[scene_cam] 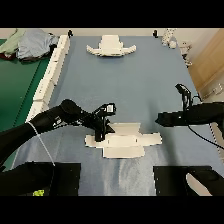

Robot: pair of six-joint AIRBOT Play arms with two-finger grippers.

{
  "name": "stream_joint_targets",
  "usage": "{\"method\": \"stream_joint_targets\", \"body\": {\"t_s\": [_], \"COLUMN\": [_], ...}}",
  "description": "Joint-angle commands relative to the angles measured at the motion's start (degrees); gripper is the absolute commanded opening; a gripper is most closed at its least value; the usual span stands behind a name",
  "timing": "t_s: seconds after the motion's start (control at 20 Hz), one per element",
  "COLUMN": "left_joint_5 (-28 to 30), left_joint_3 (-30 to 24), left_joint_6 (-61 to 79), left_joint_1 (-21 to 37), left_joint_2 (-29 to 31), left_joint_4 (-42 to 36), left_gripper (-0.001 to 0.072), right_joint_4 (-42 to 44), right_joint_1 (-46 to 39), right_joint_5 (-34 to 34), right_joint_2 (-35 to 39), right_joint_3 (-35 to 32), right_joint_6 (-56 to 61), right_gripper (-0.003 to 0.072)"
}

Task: Fold the box.

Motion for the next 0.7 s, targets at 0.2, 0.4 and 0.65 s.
{"method": "stream_joint_targets", "body": {"t_s": [0.2, 0.4, 0.65], "left_joint_5": [-0.04, -0.04, -0.04], "left_joint_3": [0.07, 0.07, 0.07], "left_joint_6": [0.04, 0.04, 0.04], "left_joint_1": [0.00, 0.00, 0.00], "left_joint_2": [0.09, 0.09, 0.09], "left_joint_4": [-0.28, -0.26, -0.26], "left_gripper": [0.0012, 0.0012, 0.0012], "right_joint_4": [1.16, -12.33, -24.39], "right_joint_1": [16.63, 36.83, 52.19], "right_joint_5": [-11.78, -7.91, -1.27], "right_joint_2": [7.41, 5.75, -1.51], "right_joint_3": [-0.02, -0.02, -0.02], "right_joint_6": [-7.15, -7.98, -10.51], "right_gripper": [0.0003, 0.0084, 0.0603]}}
